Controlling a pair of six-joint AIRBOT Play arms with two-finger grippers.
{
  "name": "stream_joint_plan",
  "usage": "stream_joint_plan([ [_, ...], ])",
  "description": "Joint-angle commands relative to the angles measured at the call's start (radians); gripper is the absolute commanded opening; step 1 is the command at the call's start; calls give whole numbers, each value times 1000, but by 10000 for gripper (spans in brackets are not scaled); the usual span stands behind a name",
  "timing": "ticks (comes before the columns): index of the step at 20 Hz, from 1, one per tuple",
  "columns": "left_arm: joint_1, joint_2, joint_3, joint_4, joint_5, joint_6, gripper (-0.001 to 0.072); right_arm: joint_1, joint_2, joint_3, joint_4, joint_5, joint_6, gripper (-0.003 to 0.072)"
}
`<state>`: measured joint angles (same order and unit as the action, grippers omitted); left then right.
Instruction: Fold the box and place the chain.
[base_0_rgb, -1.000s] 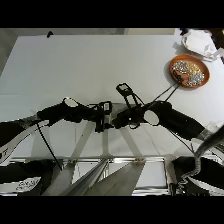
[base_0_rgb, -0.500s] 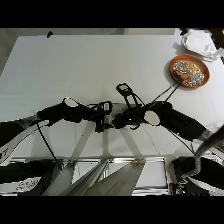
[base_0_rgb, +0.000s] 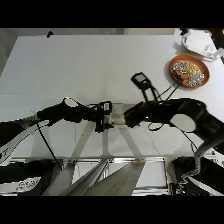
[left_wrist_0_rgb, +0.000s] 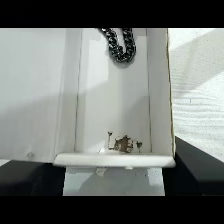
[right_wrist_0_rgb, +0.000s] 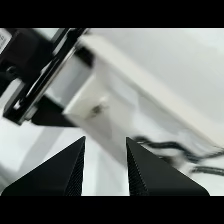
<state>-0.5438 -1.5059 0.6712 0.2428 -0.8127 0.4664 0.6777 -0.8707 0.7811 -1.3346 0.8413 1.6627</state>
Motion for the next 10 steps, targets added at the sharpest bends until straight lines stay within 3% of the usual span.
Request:
stream_joint_plan([
  [1, 0, 0, 0, 0, 0, 0, 325, -136, 92, 1, -97, 64, 65, 292],
  [6, 0, 0, 0, 0, 0, 0, 325, -453, -10, 1, -302, 24, 92, 302],
  [8, 0, 0, 0, 0, 0, 0, 325, -575, -96, 1, -315, -40, 97, 346],
  [10, 0, 0, 0, 0, 0, 0, 325, -647, -178, 1, -310, -129, 140, 343],
])
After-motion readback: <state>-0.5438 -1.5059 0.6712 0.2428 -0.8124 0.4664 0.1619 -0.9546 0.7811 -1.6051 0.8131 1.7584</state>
